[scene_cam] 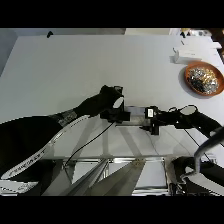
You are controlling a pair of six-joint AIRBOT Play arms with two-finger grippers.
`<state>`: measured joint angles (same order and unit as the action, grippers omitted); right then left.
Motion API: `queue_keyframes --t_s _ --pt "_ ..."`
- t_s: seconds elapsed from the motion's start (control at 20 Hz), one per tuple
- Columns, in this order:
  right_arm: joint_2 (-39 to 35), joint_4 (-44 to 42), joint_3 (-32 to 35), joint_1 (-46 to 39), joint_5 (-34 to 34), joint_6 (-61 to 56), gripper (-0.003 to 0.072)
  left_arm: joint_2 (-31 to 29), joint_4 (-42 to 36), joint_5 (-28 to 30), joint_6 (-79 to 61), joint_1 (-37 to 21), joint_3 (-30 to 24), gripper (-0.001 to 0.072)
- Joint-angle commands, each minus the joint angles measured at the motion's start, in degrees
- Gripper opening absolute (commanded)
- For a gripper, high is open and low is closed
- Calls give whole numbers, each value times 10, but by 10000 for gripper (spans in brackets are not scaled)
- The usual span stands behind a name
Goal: Fold the box and place the chain.
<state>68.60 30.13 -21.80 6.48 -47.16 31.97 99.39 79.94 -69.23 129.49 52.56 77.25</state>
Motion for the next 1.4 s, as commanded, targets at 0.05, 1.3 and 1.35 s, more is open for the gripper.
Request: queue_keyframes --t_s 0.05,1.3,1.35 --pt "0 0 0 0 0 0 504 9 7 -28 3 -1 22 126" --pt "-1 0 0 0 0 0 504 -6 5 -28 -40 2 22 374" --pt "-1 0 0 0 0 0 504 -16 3 -36 -61 -2 22 374"
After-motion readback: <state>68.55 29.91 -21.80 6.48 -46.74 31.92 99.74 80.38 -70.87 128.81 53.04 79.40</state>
